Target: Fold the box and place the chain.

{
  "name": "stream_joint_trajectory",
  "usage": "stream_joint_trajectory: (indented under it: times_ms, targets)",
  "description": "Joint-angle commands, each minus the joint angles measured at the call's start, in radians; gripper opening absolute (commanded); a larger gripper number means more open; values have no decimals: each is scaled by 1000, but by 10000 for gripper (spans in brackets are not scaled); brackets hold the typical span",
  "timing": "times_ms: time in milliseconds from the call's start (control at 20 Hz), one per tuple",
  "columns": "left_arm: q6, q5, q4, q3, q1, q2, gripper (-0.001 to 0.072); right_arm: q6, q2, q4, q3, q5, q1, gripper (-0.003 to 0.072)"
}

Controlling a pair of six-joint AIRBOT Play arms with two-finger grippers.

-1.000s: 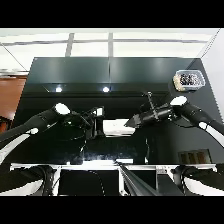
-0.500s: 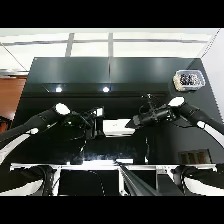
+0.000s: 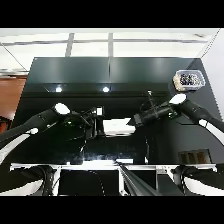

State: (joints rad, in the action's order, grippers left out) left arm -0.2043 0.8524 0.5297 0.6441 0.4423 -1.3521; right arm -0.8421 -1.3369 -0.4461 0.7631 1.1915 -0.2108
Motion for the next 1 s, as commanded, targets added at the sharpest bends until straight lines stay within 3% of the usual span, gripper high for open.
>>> stream_joint_trajectory:
  times_ms: [0,50,100,400,600,750,950]
  targets:
    - [2,-3,2,1,-2,8,515,-6,96,23,83,154,68,20]
    - [19,-5,5,2,-2,15,643,-11,138,15,96,164,111,20]
    - [50,-9,7,2,-2,22,715,-18,182,0,98,167,158,20]
    - [196,48,217,21,-2,174,716,-79,366,-193,96,182,425,20]
    - [285,49,211,42,19,270,717,-82,378,-192,90,167,459,20]
    - [357,18,212,98,92,248,713,-86,378,-190,90,143,458,20]
    - [498,-45,213,213,200,108,713,-86,378,-190,90,138,458,20]
